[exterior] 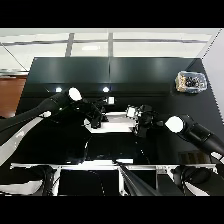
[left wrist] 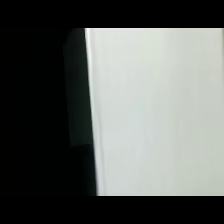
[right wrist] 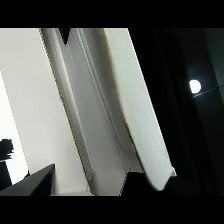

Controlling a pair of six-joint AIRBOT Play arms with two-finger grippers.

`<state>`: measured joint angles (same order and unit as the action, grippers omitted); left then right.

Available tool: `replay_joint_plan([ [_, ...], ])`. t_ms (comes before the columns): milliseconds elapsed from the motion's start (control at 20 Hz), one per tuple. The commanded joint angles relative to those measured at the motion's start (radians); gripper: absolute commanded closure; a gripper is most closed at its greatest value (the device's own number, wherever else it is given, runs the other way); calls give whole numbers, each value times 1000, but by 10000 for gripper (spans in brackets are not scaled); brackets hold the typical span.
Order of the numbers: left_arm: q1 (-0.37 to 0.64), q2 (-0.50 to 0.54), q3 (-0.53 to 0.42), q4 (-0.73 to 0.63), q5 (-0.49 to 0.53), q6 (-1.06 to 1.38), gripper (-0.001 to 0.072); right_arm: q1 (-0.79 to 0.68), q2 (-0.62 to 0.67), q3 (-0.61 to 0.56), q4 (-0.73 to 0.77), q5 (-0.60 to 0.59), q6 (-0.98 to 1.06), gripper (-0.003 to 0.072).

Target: Fold the box and place the chain.

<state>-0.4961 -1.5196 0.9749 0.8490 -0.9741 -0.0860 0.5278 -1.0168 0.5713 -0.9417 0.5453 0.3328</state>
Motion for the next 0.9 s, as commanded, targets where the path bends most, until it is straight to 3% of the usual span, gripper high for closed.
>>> replay_joint_plan([
  [0, 0, 0, 0, 0, -3, 0, 681, 0, 0, 0, -2, 2, 0, 22],
  [200, 0, 0, 0, 0, -3, 0, 682, 0, 0, 0, 18, 112, 0, 22],
  [300, 0, 0, 0, 0, -2, -1, 682, 0, -3, -1, 121, 189, -16, 22],
  [500, 0, 0, 0, 0, -2, -1, 682, -33, -17, -6, 174, 121, -90, 22],
  [850, 0, 0, 0, 0, 17, -1, 682, -116, -82, -8, 324, 203, -354, 22],
])
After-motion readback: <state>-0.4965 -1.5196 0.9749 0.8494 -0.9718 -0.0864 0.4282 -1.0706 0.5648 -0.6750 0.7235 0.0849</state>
